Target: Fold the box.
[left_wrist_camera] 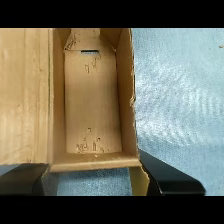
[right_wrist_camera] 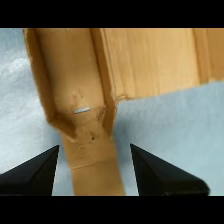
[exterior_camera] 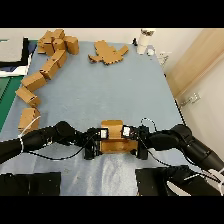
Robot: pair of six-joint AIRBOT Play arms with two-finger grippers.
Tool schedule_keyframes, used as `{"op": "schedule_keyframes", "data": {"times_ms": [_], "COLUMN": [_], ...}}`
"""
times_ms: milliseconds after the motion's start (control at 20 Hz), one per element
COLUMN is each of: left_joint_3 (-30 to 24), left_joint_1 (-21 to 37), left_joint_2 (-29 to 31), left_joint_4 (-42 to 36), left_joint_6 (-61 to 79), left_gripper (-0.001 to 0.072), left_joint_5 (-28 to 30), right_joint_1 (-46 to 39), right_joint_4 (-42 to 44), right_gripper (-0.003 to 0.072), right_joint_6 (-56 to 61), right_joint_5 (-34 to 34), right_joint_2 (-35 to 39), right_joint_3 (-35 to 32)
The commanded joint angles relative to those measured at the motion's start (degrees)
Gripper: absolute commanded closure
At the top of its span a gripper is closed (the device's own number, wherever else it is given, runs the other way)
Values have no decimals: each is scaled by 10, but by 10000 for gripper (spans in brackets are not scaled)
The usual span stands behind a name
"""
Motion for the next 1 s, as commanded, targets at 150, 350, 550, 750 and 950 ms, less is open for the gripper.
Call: {"op": "schedule_keyframes", "data": {"times_ms": [150, 350, 550, 750, 950], "left_joint_3": [0, 0, 0, 0, 0], "left_joint_1": [0, 0, 0, 0, 0], "left_joint_2": [0, 0, 0, 0, 0], "left_joint_4": [0, 0, 0, 0, 0], "left_joint_6": [0, 0, 0, 0, 0], "left_gripper": [233, 233, 233, 232, 233], "left_joint_5": [0, 0, 0, 0, 0], "right_joint_1": [1, 27, 51, 51, 51], "right_joint_4": [58, 60, 58, 62, 91], "right_gripper": [-6, 287, 389, 421, 418], "right_joint_6": [-111, -113, -113, -113, -113], "right_joint_5": [76, 54, 63, 89, 88], "right_joint_2": [-31, -31, -31, -36, -49], "right_joint_3": [-8, -9, -9, -9, -9]}}
